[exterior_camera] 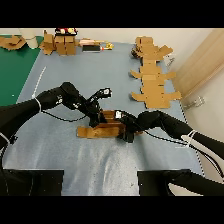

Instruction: Fold the box.

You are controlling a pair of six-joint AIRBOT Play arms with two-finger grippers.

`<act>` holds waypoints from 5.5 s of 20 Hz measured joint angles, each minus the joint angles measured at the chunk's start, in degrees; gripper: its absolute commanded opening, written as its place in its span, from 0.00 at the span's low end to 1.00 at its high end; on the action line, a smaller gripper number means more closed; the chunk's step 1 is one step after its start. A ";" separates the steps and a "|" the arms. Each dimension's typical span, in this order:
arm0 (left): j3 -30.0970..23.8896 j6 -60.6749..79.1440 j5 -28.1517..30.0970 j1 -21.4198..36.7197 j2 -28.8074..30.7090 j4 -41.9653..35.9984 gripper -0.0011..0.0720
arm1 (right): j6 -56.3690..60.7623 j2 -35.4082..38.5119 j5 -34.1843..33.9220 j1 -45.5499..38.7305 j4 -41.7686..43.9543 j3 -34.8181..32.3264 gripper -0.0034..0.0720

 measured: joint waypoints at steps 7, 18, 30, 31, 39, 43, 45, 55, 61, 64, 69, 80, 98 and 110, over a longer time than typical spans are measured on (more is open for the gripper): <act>0.00 0.02 -0.04 0.00 0.00 0.04 0.03 | -0.07 -0.76 -0.61 0.00 0.11 0.02 0.80; 0.00 0.02 -0.02 0.00 0.00 0.04 0.03 | -0.04 -1.27 -0.59 0.00 -0.20 0.04 0.72; 0.00 0.02 0.00 0.00 0.00 0.02 0.03 | 0.00 -1.27 -0.37 0.04 -0.57 0.07 0.73; 0.00 0.02 0.00 0.00 0.00 0.02 0.03 | 0.00 -1.27 -0.37 0.04 -0.57 0.07 0.74; 0.00 0.02 0.04 0.00 0.00 -0.02 0.03 | 0.02 -0.76 -1.29 0.04 -0.83 0.00 0.88; 0.00 0.02 0.04 0.00 0.00 0.00 0.03 | 0.02 -0.37 -1.42 0.04 -0.79 0.07 0.88; 0.00 0.02 0.04 0.00 0.00 0.02 0.03 | 0.02 -0.31 -1.42 0.04 -0.74 0.09 0.88; 0.00 0.02 0.02 0.00 0.00 0.66 0.03 | 0.02 -0.26 -0.96 0.04 -0.63 0.13 0.88; 0.00 0.02 0.02 -0.02 0.00 0.98 0.03 | 0.13 -0.17 -0.72 -0.11 -2.14 0.74 0.88; 0.00 0.02 -0.02 0.00 0.00 1.03 0.03 | 1.49 -0.13 -0.98 -0.20 -4.33 0.85 0.88; 0.00 0.02 0.00 0.00 0.00 1.07 0.03 | 2.73 0.94 -1.49 -0.20 -6.82 0.90 0.88; 0.00 0.04 0.07 0.00 0.00 1.14 0.03 | 2.99 1.25 -1.31 0.50 -3.26 0.94 0.88; 0.00 0.07 0.37 0.00 0.00 1.18 0.03 | 3.10 0.00 0.90 2.73 -4.15 0.94 0.85; 0.00 0.04 0.52 0.00 0.00 1.11 0.03 | 4.39 1.27 0.79 2.64 -6.43 0.94 0.85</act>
